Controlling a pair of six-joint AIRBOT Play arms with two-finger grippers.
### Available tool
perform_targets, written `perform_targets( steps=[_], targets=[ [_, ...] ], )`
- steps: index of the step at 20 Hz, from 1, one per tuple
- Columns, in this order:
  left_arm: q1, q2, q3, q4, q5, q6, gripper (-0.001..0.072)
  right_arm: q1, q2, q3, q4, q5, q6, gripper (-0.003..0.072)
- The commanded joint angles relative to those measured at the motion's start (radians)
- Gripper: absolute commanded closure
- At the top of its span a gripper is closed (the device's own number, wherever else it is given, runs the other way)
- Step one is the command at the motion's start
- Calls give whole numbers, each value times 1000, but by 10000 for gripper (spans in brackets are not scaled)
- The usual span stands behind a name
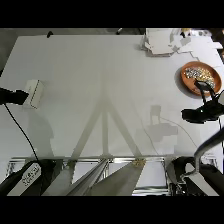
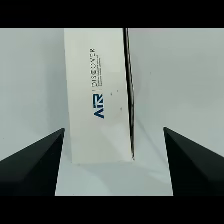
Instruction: Fold the box and place the chain.
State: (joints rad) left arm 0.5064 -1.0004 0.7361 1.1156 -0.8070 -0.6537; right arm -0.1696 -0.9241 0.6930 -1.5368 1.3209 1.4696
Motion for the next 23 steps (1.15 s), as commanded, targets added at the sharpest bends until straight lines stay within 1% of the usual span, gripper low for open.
perform_targets(
  steps=[1, 7, 11, 16, 23],
  targets=[
    [-3, 6, 0, 0, -6, -1, 13, -1, 0, 0, 0, 0, 0, 665],
    [-3, 6, 0, 0, -8, -1, 13, -1, 0, 0, 0, 0, 0, 665],
    [-2, 5, 0, 31, -9, 1, 13, -1, 0, 0, 0, 0, 0, 665],
    [-3, 5, 0, 22, 10, 0, 14, -1, 0, 0, 0, 0, 0, 665],
    [-3, 5, 0, 23, 10, -1, 14, -1, 0, 0, 0, 0, 0, 665]
  ],
)
